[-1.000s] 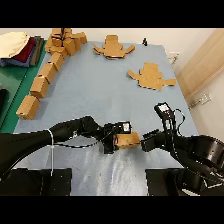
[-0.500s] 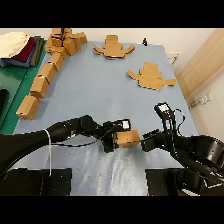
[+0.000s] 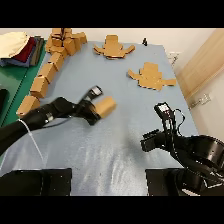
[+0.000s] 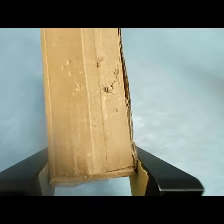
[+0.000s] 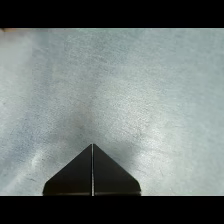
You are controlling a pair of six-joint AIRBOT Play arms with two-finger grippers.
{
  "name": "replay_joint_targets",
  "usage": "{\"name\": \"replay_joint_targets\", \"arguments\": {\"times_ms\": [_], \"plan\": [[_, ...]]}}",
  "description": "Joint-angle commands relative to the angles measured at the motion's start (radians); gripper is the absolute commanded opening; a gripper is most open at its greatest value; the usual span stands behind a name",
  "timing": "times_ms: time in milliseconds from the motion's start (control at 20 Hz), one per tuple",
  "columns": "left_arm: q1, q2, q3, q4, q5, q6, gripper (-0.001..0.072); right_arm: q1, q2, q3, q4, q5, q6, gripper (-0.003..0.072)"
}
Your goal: Fold the box.
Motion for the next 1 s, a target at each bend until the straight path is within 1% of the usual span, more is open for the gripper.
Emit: {"name": "replay_joint_targets", "arguments": {"times_ms": [0, 200, 300, 400, 600, 800, 950], "plan": [[0.235, 0.006, 0.001, 0.077, -0.010, -0.113, 0.0447, 0.000, 0.000, 0.001, 0.000, 0.000, 0.000, 0.0006], [0.463, 0.006, 0.001, 0.093, -0.055, -0.141, 0.0447, 0.000, 0.001, 0.001, 0.000, 0.000, 0.001, 0.0006], [0.531, 0.007, 0.001, 0.122, -0.054, -0.162, 0.0553, 0.000, 0.001, 0.001, 0.001, 0.000, 0.001, 0.0006], [0.566, 0.007, 0.001, 0.130, -0.063, -0.162, 0.0553, 0.000, 0.000, 0.001, 0.000, 0.001, 0.001, 0.0006], [0.563, 0.007, 0.001, 0.126, -0.072, -0.162, 0.0552, 0.000, 0.000, 0.001, 0.000, 0.000, 0.001, 0.0006], [0.512, 0.007, 0.001, 0.121, -0.063, -0.162, 0.0552, 0.000, 0.000, 0.001, -0.001, 0.000, 0.000, 0.0007], [0.463, 0.005, 0.001, 0.095, -0.035, -0.162, 0.0552, 0.000, 0.000, 0.001, -0.001, 0.000, 0.000, 0.0007]]}}
